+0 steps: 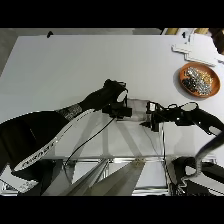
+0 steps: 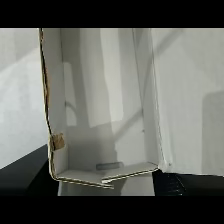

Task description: Fold the box and place the chain.

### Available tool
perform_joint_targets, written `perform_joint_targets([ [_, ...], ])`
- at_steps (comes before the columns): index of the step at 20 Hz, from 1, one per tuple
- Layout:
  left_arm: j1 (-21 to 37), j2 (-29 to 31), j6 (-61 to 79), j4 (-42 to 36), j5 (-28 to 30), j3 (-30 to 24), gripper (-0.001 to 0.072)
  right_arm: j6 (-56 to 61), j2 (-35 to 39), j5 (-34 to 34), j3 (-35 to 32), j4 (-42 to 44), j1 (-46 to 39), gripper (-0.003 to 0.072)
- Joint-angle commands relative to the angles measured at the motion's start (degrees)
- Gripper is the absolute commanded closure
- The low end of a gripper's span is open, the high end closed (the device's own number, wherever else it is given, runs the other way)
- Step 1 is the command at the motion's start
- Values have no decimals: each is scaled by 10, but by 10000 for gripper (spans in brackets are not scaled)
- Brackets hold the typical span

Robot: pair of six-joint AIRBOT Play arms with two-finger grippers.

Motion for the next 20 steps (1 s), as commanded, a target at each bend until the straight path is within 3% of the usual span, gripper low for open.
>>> perform_joint_targets([
  [1, -7, -13, -12, 0, -3, 8, 593, 0, 0, 0, 0, 0, 0, 259],
  [2, -7, -15, -16, 0, -4, 8, 689, 0, 0, 0, 0, 0, 0, 259],
  [6, -8, -16, -16, 0, -4, 8, 708, 0, 0, 0, 0, 0, 0, 259],
  [7, -8, -16, -15, 0, -4, 8, 695, 0, 0, 0, 0, 0, 0, 259],
  [8, -8, -16, -15, 0, -4, 8, 607, 0, 0, 0, 0, 0, 0, 259],
  [9, -7, -15, -15, -1, -5, 8, 468, 0, 0, 0, 0, 0, 0, 259],
  [10, -6, -15, -15, -1, -12, 11, 456, 0, 0, 0, 0, 0, 0, 259],
  [16, 12, -27, 4, 8, -83, 77, 465, 0, 0, 0, 0, -2, 0, 259],
  [17, 12, -28, 4, 8, -87, 82, 526, 0, 0, 0, 0, -2, 0, 259],
  [20, 12, -36, 2, 9, -94, 84, 542, 0, 0, 0, 0, -2, 0, 259],
])
